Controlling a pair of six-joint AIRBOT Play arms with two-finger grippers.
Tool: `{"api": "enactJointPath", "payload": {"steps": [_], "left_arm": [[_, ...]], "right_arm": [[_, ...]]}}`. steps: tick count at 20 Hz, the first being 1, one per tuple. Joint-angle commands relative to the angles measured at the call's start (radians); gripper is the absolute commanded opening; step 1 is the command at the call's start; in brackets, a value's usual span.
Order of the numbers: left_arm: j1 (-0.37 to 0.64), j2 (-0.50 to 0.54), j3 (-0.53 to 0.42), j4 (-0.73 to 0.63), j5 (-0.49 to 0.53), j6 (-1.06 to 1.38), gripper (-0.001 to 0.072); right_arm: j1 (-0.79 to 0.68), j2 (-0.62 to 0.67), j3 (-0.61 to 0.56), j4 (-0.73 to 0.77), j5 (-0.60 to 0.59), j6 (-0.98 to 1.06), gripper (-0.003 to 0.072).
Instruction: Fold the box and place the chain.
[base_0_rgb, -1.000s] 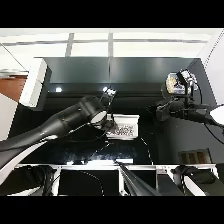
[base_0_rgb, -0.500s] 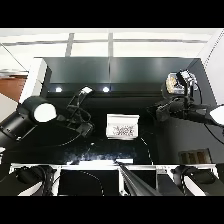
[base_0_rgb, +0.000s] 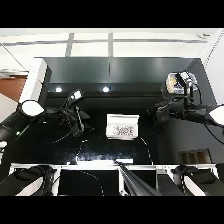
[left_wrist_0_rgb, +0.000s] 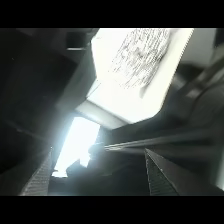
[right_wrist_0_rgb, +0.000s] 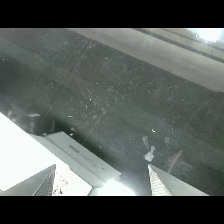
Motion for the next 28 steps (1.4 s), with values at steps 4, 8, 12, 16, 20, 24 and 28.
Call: {"api": "enactJointPath", "payload": {"steps": [4, 8, 12, 16, 20, 24, 28], "left_arm": [[0.003, -0.164, -0.007, -0.05, -0.014, 0.499, 0.0701], [-0.048, -0.241, -0.006, -0.089, -0.008, 0.519, 0.0708], [-0.1, -0.282, 0.003, -0.132, 0.026, 0.508, 0.0708], [-0.101, -0.315, 0.04, -0.133, 0.037, 0.436, 0.0708], [-0.116, -0.342, 0.066, -0.117, 0.003, 0.415, 0.0707], [-0.144, -0.348, 0.08, -0.124, 0.025, 0.412, 0.0707], [-0.144, -0.347, 0.082, -0.122, 0.013, 0.412, 0.0707]], "right_arm": [[0.0, 0.0, 0.0, -0.001, 0.0, 0.001, 0.0703], [0.0, 0.0, 0.0, 0.0, 0.0, 0.001, 0.0703], [0.0, 0.0, 0.0, -0.001, 0.0, 0.001, 0.0703], [0.0, 0.0, 0.0, -0.001, 0.001, 0.001, 0.0703], [0.0, 0.0, 0.0, -0.001, 0.001, 0.001, 0.0703], [0.0, 0.0, 0.0, -0.001, 0.001, 0.001, 0.0703], [0.0, 0.0, 0.0, -0.001, 0.009, 0.001, 0.0703]]}}
